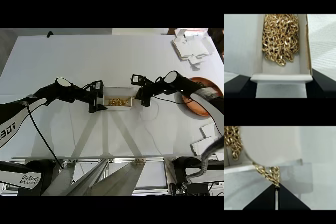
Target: Fold the box and place the chain.
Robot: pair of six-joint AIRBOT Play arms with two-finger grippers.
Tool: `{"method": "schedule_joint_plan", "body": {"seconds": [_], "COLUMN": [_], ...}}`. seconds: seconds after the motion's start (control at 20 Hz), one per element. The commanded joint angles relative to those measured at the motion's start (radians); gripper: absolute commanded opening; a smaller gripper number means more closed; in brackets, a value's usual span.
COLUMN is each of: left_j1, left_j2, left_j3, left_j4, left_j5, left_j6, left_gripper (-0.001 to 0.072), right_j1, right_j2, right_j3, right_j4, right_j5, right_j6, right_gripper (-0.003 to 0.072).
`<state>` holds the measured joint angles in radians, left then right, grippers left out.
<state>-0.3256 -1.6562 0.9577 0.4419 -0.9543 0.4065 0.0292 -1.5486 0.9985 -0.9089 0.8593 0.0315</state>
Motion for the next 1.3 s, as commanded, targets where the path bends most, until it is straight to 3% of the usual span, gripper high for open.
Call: {"method": "schedule_joint_plan", "body": {"seconds": [0.0, 0.25, 0.7, 0.75, 0.85, 1.05, 1.25], "left_j1": [0.0, 0.0, 0.0, 0.0, 0.0, 0.0, 0.0], "left_j2": [0.0, 0.0, 0.0, 0.0, 0.0, 0.0, 0.0], "left_j3": [0.0, 0.0, 0.0, 0.0, 0.0, 0.0, 0.0], "left_j4": [0.0, 0.0, 0.0, 0.0, 0.0, 0.0, 0.0], "left_j5": [0.0, 0.0, 0.0, 0.0, 0.0, 0.0, 0.0], "left_j6": [0.0, 0.0, 0.0, 0.0, 0.0, 0.0, 0.0], "left_gripper": [0.0258, 0.0258, 0.0258, 0.0258, 0.0258, 0.0258, 0.0258], "right_j1": [0.001, 0.08, 0.318, 0.317, 0.316, 0.315, 0.246], "right_j2": [0.091, 0.238, 0.2, 0.19, 0.186, 0.19, 0.176], "right_j3": [0.0, 0.01, 0.048, 0.048, 0.048, 0.107, 0.254], "right_j4": [-0.052, 0.02, 0.078, 0.073, 0.054, -0.03, -0.034], "right_j5": [0.038, 0.06, -0.111, -0.109, -0.107, 0.0, 0.061], "right_j6": [0.137, 0.155, 0.158, 0.184, 0.257, 0.379, 0.511], "right_gripper": [0.0009, 0.0009, 0.0011, 0.0026, 0.0229, 0.0218, 0.0214]}}
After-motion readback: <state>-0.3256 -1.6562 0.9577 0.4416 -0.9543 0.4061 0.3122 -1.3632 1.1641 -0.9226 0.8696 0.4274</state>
